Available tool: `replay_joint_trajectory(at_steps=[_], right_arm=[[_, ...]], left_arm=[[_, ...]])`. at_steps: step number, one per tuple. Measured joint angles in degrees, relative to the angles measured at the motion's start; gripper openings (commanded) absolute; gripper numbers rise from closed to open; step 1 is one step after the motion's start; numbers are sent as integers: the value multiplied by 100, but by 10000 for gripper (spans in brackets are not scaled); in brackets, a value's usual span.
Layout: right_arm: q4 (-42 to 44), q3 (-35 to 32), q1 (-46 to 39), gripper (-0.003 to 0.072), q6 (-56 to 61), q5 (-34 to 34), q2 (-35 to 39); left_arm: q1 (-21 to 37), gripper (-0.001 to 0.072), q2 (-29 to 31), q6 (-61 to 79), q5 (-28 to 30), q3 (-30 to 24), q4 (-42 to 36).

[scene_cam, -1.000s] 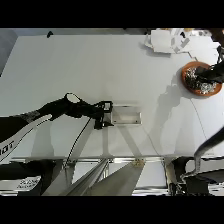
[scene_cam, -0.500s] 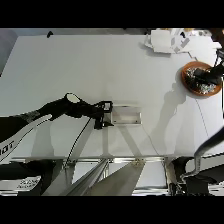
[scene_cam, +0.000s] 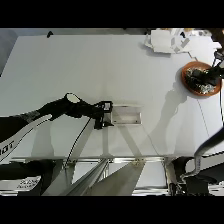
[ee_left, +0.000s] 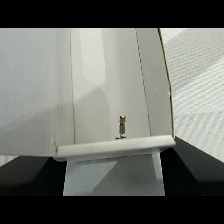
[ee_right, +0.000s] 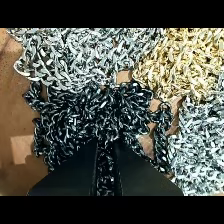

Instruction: Fold the box and place the chain.

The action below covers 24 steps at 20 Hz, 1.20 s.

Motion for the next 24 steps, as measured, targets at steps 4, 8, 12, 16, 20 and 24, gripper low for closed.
replay_joint_trajectory(at_steps=[4,8,12,16,20,24], right_arm=[[-44,-2,-2,15,-50,256,321],[-111,-2,-2,15,-258,590,907],[-105,-2,-2,15,-503,946,1523],[-17,-2,-2,15,-861,1405,2138],[297,-2,-2,15,-1036,1768,2479],[1320,-2,-2,15,-1379,2446,2579]], left_arm=[[0,170,0,0,0,0,2],[0,170,0,0,2,0,2],[0,170,0,0,0,0,2],[0,170,0,0,0,0,0],[0,170,0,0,2,0,0],[0,170,0,-2,2,0,0]])
